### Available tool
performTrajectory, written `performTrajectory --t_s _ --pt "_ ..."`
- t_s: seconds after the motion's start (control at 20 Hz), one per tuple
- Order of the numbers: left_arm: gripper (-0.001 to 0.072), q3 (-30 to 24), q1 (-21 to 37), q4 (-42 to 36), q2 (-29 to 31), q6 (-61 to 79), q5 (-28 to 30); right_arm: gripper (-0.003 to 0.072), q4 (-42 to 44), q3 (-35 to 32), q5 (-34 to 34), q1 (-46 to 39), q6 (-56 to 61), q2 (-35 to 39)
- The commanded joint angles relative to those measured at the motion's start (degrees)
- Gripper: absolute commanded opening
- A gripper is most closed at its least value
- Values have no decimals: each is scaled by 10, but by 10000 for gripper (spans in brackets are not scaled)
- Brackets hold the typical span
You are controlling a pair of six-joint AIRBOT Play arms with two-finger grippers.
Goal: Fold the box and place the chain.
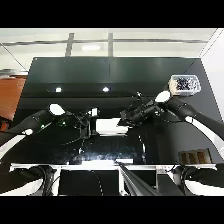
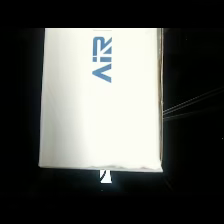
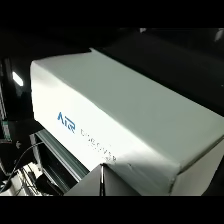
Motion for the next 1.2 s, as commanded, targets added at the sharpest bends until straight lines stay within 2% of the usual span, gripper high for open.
performTrajectory --t_s 0.0,0.75,1.15 --pt "461 0 0 0 0 0 0 23 0 -3 -25 0 0 -1" --pt "462 0 0 0 0 0 0 24 3 -3 -32 19 0 -3" --pt "462 0 0 0 0 0 0 23 22 -2 16 -46 -15 39"
